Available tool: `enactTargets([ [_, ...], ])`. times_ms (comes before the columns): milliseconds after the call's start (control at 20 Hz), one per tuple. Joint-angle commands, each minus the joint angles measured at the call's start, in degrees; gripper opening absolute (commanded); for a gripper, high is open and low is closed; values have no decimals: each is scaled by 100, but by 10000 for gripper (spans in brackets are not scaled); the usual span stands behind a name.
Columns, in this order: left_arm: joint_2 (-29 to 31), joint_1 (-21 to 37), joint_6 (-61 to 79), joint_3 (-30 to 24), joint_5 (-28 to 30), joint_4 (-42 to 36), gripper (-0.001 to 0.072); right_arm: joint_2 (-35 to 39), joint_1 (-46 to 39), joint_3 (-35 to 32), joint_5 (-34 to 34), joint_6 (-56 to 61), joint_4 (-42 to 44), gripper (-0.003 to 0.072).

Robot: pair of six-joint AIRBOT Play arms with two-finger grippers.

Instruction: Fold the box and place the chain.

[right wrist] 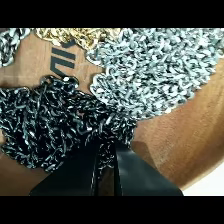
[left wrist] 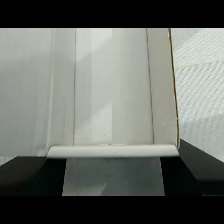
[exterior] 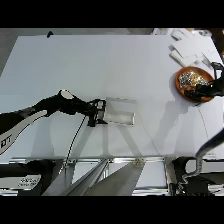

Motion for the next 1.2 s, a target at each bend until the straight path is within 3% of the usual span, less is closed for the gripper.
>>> enactTargets([
  [0,-2,4,2,4,2,2,33,24,-7,2,39,0,118,15],
  [200,-2,4,2,4,2,2,33,835,87,2,332,0,216,14],
  [350,-2,4,2,4,2,2,33,1912,293,0,1091,-48,769,14],
  [600,-2,4,2,4,0,2,33,3779,1102,0,1725,26,1694,14],
  [850,-2,4,2,4,0,2,33,5073,2597,-2,1899,581,2435,14],
  [1050,-2,4,2,4,0,0,33,5331,4094,-20,1893,1102,2439,14],
  [1150,-2,4,2,4,0,2,33,5274,4937,-155,1563,1241,2433,14],
])
